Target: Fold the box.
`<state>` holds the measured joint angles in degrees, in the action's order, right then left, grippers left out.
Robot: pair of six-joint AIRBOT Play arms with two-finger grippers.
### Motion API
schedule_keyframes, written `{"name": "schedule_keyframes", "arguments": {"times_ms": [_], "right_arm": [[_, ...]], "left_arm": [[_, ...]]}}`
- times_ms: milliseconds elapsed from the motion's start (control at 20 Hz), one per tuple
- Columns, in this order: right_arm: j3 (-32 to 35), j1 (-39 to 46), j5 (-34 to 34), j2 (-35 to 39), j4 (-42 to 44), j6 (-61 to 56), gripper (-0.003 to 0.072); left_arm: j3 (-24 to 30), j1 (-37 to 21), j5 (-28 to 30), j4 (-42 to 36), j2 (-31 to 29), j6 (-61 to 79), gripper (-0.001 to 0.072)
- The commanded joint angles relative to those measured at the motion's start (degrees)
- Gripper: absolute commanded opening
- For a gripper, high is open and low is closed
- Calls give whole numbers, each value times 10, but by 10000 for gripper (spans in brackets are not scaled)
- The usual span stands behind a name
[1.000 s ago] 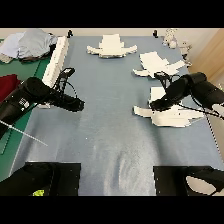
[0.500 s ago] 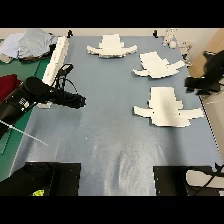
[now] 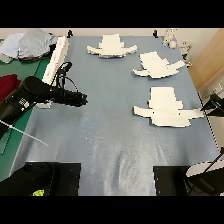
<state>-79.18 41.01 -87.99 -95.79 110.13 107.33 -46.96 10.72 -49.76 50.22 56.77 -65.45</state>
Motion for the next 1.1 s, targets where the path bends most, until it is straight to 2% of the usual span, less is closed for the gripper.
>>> {"name": "schedule_keyframes", "arguments": {"times_ms": [0, 50, 250, 350, 500, 550, 600, 700, 950, 1050], "right_arm": [[-2, 26, -41, -50, 47, 77, 437], [-3, 26, -49, -58, 68, 89, 410], [-25, 21, -75, -70, 130, 109, 407], [-36, 13, -90, -70, 141, 113, 268], [-38, -9, -91, -71, 140, 119, 259], [-38, -16, -90, -71, 140, 128, 173], [-38, -25, -89, -71, 139, 134, 148], [-38, -42, -87, -71, 140, 146, 4], [-30, -95, -71, -67, 159, 90, 1], [9, -130, -44, -44, 172, 66, 0]], "left_arm": [[0, 0, 1, -8, 0, 0, 15], [0, 0, 1, -13, 0, 0, 14], [0, 0, 0, -18, 0, 0, 15], [0, 0, -2, -18, 0, 0, 15], [0, 0, -4, -18, 0, 0, 15], [0, 0, -4, -18, 0, 0, 15], [0, 0, -4, -18, 0, -1, 15], [0, 0, -4, -19, 0, 0, 15], [0, 0, 13, -50, 0, 0, 15], [0, 0, 7, -53, 0, -6, 15]]}}
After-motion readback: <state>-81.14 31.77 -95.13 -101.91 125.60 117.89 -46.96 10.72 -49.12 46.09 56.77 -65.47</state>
